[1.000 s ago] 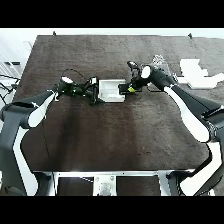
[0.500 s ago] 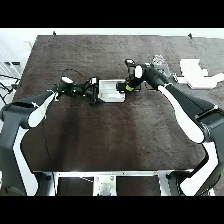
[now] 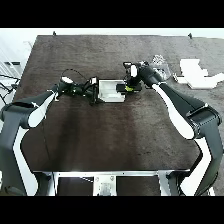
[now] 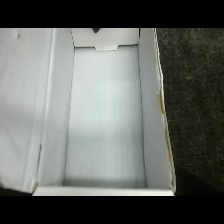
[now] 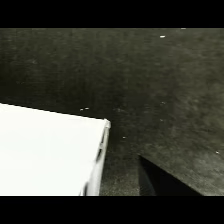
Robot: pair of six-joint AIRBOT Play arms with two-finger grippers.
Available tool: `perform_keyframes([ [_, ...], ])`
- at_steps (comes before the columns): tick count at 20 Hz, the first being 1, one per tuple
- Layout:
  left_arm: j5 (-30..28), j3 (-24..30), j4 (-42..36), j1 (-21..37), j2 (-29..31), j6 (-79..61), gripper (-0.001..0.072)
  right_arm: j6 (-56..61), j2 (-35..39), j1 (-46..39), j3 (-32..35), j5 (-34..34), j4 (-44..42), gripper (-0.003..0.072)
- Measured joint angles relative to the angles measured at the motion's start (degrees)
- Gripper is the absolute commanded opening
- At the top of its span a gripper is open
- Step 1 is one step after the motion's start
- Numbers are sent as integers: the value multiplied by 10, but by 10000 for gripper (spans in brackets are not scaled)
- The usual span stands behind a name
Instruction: Fold the box and place the chain.
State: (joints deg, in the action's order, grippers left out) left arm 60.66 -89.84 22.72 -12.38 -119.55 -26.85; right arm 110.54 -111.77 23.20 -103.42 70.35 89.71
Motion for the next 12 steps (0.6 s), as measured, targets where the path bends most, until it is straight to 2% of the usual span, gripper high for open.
perform_keyframes([
  [3,0,0,0,0,0,0,279,10,-2,7,-7,8,10,362],
  [4,0,0,0,0,0,0,279,14,-2,9,-9,12,13,301],
  [11,0,0,0,0,0,0,279,37,-8,17,-11,41,17,272],
  [12,0,0,0,0,0,0,279,41,-9,17,-11,42,17,224],
])
